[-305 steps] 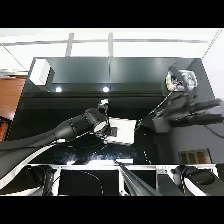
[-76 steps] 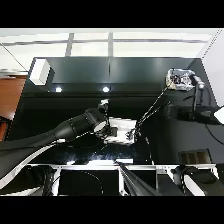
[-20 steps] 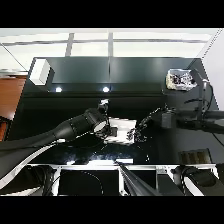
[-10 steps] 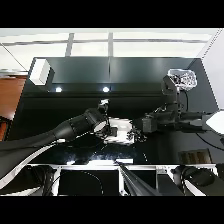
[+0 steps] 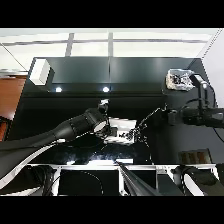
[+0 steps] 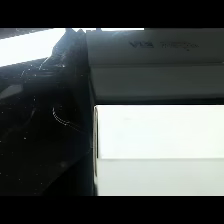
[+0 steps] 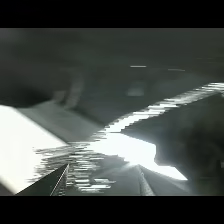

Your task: Fold the box and place the chain.

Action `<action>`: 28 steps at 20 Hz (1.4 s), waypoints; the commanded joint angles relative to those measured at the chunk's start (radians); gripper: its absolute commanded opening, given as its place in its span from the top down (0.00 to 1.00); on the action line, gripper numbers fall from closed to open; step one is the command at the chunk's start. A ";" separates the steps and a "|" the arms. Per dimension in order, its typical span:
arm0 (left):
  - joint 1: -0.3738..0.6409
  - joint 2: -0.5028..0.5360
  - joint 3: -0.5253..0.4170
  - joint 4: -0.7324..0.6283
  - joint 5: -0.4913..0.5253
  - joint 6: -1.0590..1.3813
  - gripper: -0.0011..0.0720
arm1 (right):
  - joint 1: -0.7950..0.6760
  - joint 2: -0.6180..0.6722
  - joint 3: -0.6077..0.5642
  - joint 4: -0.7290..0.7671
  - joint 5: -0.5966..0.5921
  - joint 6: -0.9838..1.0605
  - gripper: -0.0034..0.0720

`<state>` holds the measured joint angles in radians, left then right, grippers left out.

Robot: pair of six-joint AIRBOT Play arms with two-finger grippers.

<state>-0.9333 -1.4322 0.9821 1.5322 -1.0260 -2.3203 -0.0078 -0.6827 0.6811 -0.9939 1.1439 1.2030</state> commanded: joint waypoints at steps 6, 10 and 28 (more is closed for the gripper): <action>0.000 0.000 0.000 0.000 0.001 0.000 0.94 | -0.108 -0.117 -0.127 -0.079 -0.248 -0.160 0.02; 0.000 0.000 0.000 0.000 0.002 0.000 0.94 | -0.109 -0.246 -0.127 0.080 -0.173 -0.464 0.01; 0.000 0.000 0.000 0.000 0.002 0.000 0.94 | 0.234 -0.445 -0.128 0.190 -0.243 -1.252 0.01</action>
<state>-0.9333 -1.4322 0.9821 1.5322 -1.0248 -2.3199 0.2001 -1.1191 0.5541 -0.8040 0.9188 0.0132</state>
